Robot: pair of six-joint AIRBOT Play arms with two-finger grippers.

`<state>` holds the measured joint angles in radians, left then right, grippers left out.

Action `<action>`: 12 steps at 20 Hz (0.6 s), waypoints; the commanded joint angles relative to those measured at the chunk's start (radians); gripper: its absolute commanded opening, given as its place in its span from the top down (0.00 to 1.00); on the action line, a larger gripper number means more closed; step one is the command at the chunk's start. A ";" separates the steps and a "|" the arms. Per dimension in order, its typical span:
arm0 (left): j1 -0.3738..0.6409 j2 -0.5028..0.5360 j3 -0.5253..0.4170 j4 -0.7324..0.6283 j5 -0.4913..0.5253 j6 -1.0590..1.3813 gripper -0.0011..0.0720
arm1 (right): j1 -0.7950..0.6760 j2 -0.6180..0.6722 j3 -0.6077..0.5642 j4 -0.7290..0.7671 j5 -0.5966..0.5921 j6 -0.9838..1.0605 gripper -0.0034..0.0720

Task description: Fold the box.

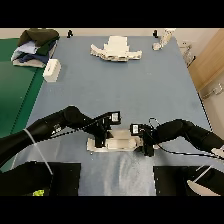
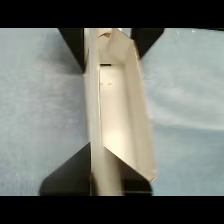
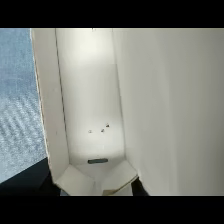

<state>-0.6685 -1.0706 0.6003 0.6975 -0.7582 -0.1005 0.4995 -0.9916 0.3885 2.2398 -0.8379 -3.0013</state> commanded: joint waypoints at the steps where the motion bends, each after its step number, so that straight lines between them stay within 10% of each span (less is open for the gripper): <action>1: 0.002 0.006 0.004 -0.024 0.000 -0.005 0.40 | 0.000 0.000 0.000 0.000 0.000 0.000 0.28; 4: 0.003 0.019 0.005 0.004 -0.001 -0.046 0.40 | 0.000 0.000 0.000 0.000 0.000 0.000 0.28; 6: 0.010 0.070 0.005 0.143 -0.004 -0.261 0.09 | 0.000 0.000 0.000 0.000 0.000 0.000 0.28; 9: 0.064 0.192 0.005 0.373 -0.121 -0.656 0.07 | 0.000 0.000 0.000 0.000 0.000 0.000 0.28; 12: 0.103 0.292 0.004 0.415 -0.337 -0.851 0.96 | 0.000 0.000 0.000 0.000 0.000 0.000 0.28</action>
